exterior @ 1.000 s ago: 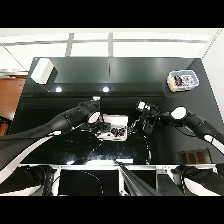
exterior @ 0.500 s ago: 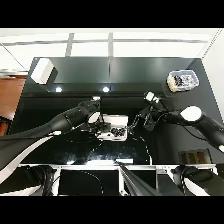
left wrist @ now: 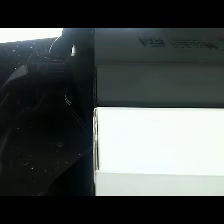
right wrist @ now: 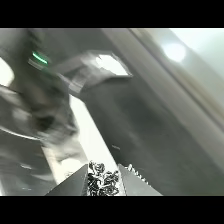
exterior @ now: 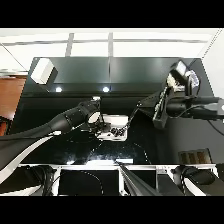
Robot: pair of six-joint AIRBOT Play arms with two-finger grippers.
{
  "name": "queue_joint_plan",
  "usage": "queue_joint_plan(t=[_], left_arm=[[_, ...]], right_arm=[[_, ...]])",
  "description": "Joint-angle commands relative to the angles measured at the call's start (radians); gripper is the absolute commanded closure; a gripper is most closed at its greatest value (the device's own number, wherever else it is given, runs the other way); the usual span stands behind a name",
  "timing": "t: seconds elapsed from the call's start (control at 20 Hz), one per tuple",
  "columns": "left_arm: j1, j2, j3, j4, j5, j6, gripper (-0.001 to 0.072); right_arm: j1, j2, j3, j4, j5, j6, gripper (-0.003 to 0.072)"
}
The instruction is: Fold the box and place the chain.
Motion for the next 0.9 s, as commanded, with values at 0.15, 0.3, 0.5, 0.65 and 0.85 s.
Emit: queue_joint_plan(t=[0.15,0.3,0.5,0.65,0.85], left_arm=[[0.0,0.0,0.0,0.0,0.0,0.0,0.068],[0.0,0.0,0.0,0.0,0.0,0.0,0.068],[0.0,0.0,0.0,0.0,0.0,0.0,0.068],[0.0,0.0,0.0,0.0,0.0,0.0,0.068],[0.0,0.0,0.0,0.0,0.0,0.0,0.068]], right_arm=[[0.001,0.011,0.095,0.291,0.106,0.053,0.0648],[0.01,-0.009,0.099,0.276,0.128,0.087,0.0648],[0.125,-0.082,0.092,0.253,0.05,0.09,0.0647],[0.18,-0.122,0.092,0.251,-0.027,0.089,0.0647],[0.182,-0.129,0.126,0.234,-0.026,0.091,0.0647]])
